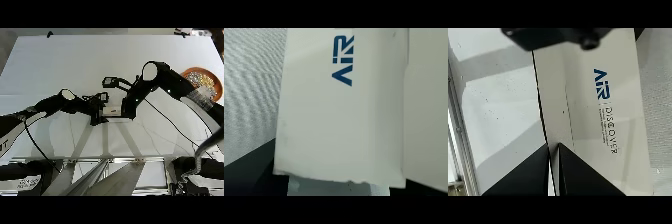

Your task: Fold the box and place the chain.

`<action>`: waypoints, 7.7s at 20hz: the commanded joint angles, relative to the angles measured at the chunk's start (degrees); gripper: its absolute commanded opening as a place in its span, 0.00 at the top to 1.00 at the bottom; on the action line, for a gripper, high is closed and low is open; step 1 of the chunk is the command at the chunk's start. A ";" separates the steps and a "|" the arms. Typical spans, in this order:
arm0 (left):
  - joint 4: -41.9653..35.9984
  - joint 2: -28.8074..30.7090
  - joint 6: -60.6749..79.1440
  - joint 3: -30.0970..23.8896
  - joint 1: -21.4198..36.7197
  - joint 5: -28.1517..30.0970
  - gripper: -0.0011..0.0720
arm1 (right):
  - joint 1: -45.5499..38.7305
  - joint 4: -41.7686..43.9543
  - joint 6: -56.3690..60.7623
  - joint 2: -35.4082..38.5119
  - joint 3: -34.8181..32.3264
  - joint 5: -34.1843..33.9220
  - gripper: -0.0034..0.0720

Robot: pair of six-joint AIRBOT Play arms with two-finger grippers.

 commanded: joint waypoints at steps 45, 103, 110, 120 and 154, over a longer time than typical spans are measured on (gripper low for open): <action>-0.09 0.02 -0.13 0.02 0.02 -0.02 0.46 | 6.75 -10.95 3.45 13.66 -15.43 -17.77 0.75; -0.09 0.02 -0.13 0.02 0.02 -0.02 0.46 | -9.11 19.45 -17.92 12.46 -10.10 -17.03 0.51; -0.09 0.02 -0.11 0.04 0.02 -0.02 0.46 | -6.97 16.06 -18.78 7.30 -10.12 -12.79 0.56; -0.09 0.02 -0.13 0.02 0.02 0.00 0.46 | -6.01 10.73 -17.94 6.27 -10.27 -8.46 0.48; -0.09 0.02 -0.13 0.02 0.02 -0.02 0.46 | 1.25 -6.69 -10.32 9.55 -13.38 -25.57 0.57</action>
